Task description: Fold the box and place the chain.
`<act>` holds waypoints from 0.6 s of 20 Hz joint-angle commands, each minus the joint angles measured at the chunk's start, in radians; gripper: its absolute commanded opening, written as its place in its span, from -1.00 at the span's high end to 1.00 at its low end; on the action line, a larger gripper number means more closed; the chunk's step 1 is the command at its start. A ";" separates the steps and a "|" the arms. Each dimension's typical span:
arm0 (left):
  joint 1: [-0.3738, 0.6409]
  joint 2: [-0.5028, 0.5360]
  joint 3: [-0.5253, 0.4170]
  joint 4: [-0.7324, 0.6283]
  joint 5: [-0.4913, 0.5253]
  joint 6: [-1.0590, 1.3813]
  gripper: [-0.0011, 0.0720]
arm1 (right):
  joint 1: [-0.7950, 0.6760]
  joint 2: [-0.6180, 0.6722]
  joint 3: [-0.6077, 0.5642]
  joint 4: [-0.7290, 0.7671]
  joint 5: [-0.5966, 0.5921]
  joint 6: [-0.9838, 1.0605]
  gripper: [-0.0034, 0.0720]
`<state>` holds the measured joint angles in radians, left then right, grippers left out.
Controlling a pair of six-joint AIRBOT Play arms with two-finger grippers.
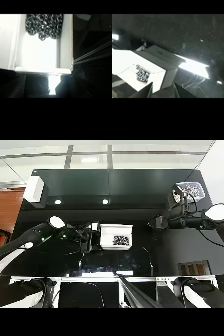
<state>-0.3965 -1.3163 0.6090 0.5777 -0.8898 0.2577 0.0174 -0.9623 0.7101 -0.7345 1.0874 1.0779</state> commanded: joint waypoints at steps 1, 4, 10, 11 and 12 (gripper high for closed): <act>-0.006 -0.015 0.005 -0.007 0.019 0.000 -0.95 | -0.001 0.001 0.000 0.000 0.012 0.000 0.08; -0.007 -0.015 0.013 -0.007 0.049 0.001 -0.95 | -0.001 0.001 0.000 0.000 0.011 0.000 0.08; -0.026 -0.016 0.037 -0.010 0.056 0.007 -0.95 | -0.001 0.001 0.000 0.000 0.010 -0.001 0.08; -0.037 -0.016 0.037 -0.010 0.055 0.007 -0.95 | -0.001 0.001 0.000 0.000 0.010 -0.001 0.08; -0.046 -0.016 0.037 -0.010 0.055 0.007 -0.95 | -0.001 0.001 0.000 0.000 0.008 -0.001 0.08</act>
<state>-0.4244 -1.3315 0.6422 0.5682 -0.8371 0.2604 0.0174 -0.9619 0.7101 -0.7345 1.0973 1.0775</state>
